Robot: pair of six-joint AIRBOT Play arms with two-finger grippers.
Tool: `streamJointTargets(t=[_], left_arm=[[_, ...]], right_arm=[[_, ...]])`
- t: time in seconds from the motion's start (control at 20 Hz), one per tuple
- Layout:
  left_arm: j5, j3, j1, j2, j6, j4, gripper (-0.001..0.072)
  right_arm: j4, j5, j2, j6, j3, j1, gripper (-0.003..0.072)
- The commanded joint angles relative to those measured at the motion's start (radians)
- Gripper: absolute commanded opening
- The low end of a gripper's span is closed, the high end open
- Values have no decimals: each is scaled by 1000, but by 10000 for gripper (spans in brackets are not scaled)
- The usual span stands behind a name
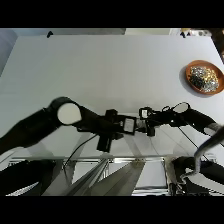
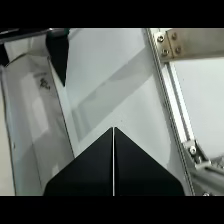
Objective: Fold the box and place the chain.
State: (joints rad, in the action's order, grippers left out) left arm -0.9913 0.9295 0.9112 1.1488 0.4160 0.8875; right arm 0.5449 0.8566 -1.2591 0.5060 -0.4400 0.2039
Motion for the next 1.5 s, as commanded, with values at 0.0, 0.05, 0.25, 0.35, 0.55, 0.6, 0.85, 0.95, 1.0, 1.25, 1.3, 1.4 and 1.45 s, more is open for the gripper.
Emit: streamJointTargets(t=[0.0,0.05,0.25,0.35,0.55,0.6,0.85,0.95,1.0,1.25,1.3,1.4,1.45], left_arm=[[256,-2,68,55,167,83,4],[338,-2,65,80,244,125,4],[579,-2,44,214,471,257,4],[707,-2,18,261,581,250,4],[799,-2,-43,280,744,250,3],[785,-2,-53,282,763,251,3],[696,-2,-56,288,763,251,4],[661,-2,-56,299,761,251,4],[650,-2,-56,303,759,251,4],[642,-2,-55,300,763,200,4],[641,-2,-55,287,763,198,4],[617,-2,-57,235,763,202,4],[586,-2,-57,195,763,218,4]], right_arm=[[0,0,1,0,0,0,458],[0,0,1,0,0,0,458],[0,0,1,0,0,0,458],[0,0,1,0,0,0,458],[0,0,1,0,0,0,458],[0,0,1,0,0,0,458],[0,0,1,0,0,0,458],[0,0,1,0,0,0,458],[0,0,1,0,0,0,458],[0,0,1,0,0,0,458],[0,0,1,0,0,0,458],[0,0,1,0,0,0,458],[0,0,1,0,0,0,458]])
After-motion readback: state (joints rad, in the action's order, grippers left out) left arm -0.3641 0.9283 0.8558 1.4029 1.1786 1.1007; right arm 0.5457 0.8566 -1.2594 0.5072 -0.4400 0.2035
